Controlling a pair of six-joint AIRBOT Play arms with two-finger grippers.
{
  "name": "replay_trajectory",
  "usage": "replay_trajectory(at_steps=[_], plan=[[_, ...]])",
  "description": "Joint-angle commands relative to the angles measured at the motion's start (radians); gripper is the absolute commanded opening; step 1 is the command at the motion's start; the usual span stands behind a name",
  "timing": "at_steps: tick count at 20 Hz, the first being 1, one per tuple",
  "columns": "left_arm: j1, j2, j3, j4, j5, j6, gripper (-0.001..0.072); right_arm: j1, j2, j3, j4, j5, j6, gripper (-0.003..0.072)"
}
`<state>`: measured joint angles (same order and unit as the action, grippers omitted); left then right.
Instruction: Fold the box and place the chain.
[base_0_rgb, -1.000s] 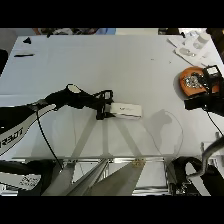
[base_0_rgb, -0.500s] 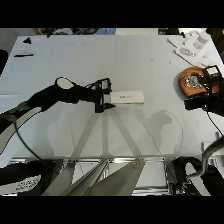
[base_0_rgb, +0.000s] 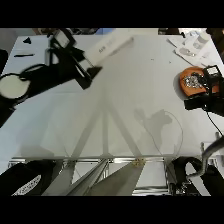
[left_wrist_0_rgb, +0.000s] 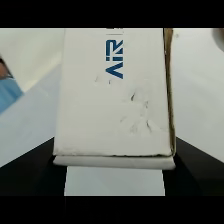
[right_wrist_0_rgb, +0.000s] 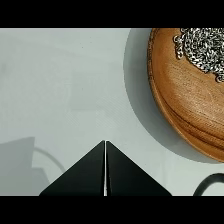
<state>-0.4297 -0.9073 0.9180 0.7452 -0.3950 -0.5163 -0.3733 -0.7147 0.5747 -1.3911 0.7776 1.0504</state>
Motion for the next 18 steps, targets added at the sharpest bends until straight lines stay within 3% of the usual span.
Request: replay_trajectory(at_steps=[1, 5, 8, 12, 18], plan=[[0.074, 0.150, 0.001, 0.288, 0.063, -0.457, 0.0003, -0.001, 0.000, 0.001, 0.000, -0.001, 0.000, 0.0009], [0.280, 0.181, 0.001, 0.590, -0.138, -0.788, 0.0004, -0.001, 0.000, 0.001, 0.001, -0.002, 0.000, 0.0009], [0.430, 0.145, 0.000, 0.662, -0.256, -0.845, 0.0012, -0.001, 0.000, 0.001, 0.000, -0.005, 0.000, 0.0009], [0.537, 0.021, 0.000, 0.662, -0.272, -0.827, 0.0014, -0.001, 0.000, 0.001, 0.000, -0.008, 0.000, 0.0009], [0.542, -0.272, 0.000, 0.666, -0.259, -0.770, 0.0013, -0.001, 0.000, 0.001, 0.000, -0.008, 0.000, 0.0009]])
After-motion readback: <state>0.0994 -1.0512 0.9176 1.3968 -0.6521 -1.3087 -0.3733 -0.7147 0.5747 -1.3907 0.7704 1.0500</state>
